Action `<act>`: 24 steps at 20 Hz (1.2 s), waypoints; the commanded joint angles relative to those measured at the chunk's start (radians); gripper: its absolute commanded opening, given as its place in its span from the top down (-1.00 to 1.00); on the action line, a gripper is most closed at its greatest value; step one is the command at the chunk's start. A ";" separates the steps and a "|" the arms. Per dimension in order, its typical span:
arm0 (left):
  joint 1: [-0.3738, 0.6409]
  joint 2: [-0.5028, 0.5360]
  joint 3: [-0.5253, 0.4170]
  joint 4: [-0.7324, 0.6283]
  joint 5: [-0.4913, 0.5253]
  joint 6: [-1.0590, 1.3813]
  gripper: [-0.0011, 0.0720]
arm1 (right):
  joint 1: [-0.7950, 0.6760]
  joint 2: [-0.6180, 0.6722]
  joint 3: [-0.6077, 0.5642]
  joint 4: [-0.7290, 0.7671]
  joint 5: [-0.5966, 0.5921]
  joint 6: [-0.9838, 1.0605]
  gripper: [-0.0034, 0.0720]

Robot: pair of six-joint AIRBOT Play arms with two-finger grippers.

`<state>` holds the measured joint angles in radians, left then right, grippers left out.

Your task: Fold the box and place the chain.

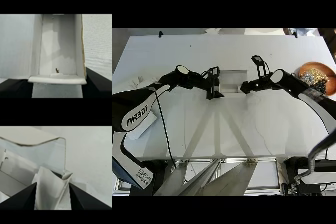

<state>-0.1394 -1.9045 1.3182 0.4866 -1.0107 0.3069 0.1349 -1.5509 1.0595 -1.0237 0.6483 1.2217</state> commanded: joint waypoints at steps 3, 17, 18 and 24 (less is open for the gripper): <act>0.001 0.000 0.000 0.000 0.001 0.000 -0.20 | 0.040 0.000 0.069 -0.154 0.050 0.196 -0.08; 0.001 0.000 0.000 0.000 0.001 0.000 -0.20 | 0.080 -0.032 0.096 -0.162 0.123 0.222 0.03; 0.001 0.000 0.000 0.000 0.001 0.000 -0.20 | 0.080 -0.032 0.096 -0.173 0.122 0.227 0.03; 0.001 0.000 0.000 0.000 0.001 0.000 -0.20 | 0.080 -0.033 0.096 -0.343 0.130 0.353 0.10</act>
